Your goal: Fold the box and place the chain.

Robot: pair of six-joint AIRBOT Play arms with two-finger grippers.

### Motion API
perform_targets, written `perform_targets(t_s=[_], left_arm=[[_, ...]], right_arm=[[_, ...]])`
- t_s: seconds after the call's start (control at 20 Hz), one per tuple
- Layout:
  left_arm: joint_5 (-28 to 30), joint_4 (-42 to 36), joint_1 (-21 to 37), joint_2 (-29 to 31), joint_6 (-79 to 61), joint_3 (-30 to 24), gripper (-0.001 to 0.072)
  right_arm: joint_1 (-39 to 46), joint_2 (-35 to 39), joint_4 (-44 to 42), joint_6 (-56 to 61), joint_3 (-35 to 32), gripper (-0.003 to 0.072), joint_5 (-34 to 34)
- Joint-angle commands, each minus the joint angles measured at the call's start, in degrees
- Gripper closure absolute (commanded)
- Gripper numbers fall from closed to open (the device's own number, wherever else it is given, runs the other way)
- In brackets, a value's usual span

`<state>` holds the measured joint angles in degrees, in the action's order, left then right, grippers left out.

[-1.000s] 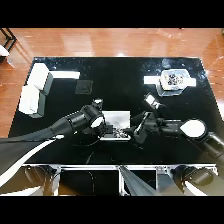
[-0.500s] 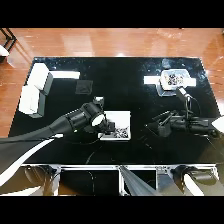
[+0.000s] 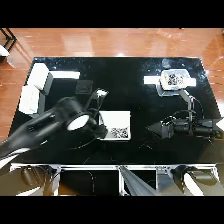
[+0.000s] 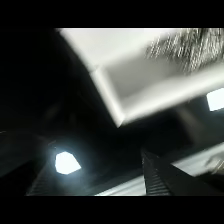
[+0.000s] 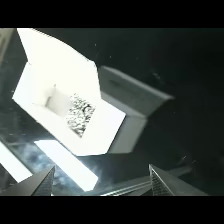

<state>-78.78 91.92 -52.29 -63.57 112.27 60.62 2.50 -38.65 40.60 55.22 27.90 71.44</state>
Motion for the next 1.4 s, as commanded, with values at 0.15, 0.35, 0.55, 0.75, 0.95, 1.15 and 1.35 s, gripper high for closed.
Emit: perform_targets(t_s=[0.15, 0.35, 0.55, 0.75, 0.95, 1.15, 1.35], left_arm=[[0.9, 1.7, 4.9, 24.0, -9.8, -8.8, 0.0075], [9.9, -2.6, 15.2, 35.1, -7.5, -18.7, 0.0075], [15.0, -14.9, 25.0, 32.8, -14.8, -23.4, 0.0076], [15.7, -23.6, 30.9, 25.5, -21.1, -23.4, 0.0077], [15.9, -23.6, 32.0, 19.9, -21.8, -23.2, 0.0078], [17.4, -23.6, 32.0, 18.9, -21.8, -23.2, 0.0078], [17.3, -23.6, 32.0, 18.9, -21.7, -23.2, 0.0079]], right_arm=[[-1.3, 0.1, 0.9, 30.1, 1.1, -0.0014, 0.7], [-8.0, -1.1, 5.6, 35.9, 12.2, -0.0014, -9.1], [-13.0, -14.1, 17.0, 33.3, 29.1, -0.0017, -5.6], [-18.7, -30.7, 19.6, 19.3, 41.4, -0.0017, -5.2], [-24.5, -42.0, 26.6, 7.5, 44.5, -0.0017, -8.8], [-25.1, -44.1, 18.7, -2.8, 44.5, -0.0017, -9.3], [-25.2, -44.2, 16.2, -5.5, 44.4, -0.0017, -5.1]])
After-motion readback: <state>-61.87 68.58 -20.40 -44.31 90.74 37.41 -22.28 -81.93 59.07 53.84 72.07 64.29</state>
